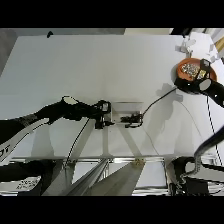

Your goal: Fold the box and place the chain.

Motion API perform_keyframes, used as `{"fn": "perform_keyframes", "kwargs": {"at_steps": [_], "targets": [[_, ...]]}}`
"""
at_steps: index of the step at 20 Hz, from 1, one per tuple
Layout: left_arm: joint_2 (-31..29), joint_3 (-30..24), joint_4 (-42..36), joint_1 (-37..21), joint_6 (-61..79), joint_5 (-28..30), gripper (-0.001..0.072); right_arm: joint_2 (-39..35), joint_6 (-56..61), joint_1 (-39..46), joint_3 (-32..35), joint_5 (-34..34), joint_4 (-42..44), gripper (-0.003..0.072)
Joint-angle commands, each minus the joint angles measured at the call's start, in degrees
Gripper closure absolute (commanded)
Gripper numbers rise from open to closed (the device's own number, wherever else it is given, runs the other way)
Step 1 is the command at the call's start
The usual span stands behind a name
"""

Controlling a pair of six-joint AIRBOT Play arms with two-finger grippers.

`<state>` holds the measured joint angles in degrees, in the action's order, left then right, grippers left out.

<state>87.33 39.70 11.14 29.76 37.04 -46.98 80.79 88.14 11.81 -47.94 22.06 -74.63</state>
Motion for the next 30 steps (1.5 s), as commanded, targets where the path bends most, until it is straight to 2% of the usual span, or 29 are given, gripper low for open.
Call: {"fn": "perform_keyframes", "kwargs": {"at_steps": [1, 3, 6, 8, 16, 20, 23, 27, 30], "targets": [[0.0, 0.0, 0.0, 0.0, 0.0, 0.0, 0.05, -5.8, -0.3, -1.4, 0.0, 4.0, 0.0, 0.0672], [0.0, 0.0, 0.0, 0.0, 0.0, 0.0, 0.05, -12.2, -2.1, -2.2, 0.0, 10.1, 0.0, 0.0674], [0.0, 0.0, 0.0, 0.0, 0.0, 0.0, 0.05, -21.6, -7.9, -5.0, 0.0, 24.5, 0.1, 0.0674], [0.0, 0.0, 0.0, 0.0, 0.0, 0.0, 0.05, -26.7, -9.2, -8.1, 0.0, 31.4, 0.1, 0.0673], [0.0, 0.0, 0.0, 0.0, 0.0, 0.0, 0.05, -42.7, -9.2, -23.5, 0.0, 40.4, 6.6, 0.0672], [0.0, 0.0, 0.0, 0.0, 0.0, 0.0, 0.05, -45.7, -9.2, -30.0, 0.0, 40.8, 15.3, 0.0672], [0.0, 0.0, 0.0, 0.0, 0.0, 0.0, 0.05, -45.6, -12.4, -35.8, 1.5, 34.9, 22.6, 0.0672], [0.0, 0.0, 0.0, 0.0, 0.0, 0.0, 0.05, -41.8, -13.7, -40.8, 4.9, 25.0, 21.8, 0.0672], [0.0, 0.0, 0.0, 0.0, 0.0, 0.0, 0.05, -34.9, -13.7, -41.0, 5.6, 24.3, 22.0, 0.0672]]}}
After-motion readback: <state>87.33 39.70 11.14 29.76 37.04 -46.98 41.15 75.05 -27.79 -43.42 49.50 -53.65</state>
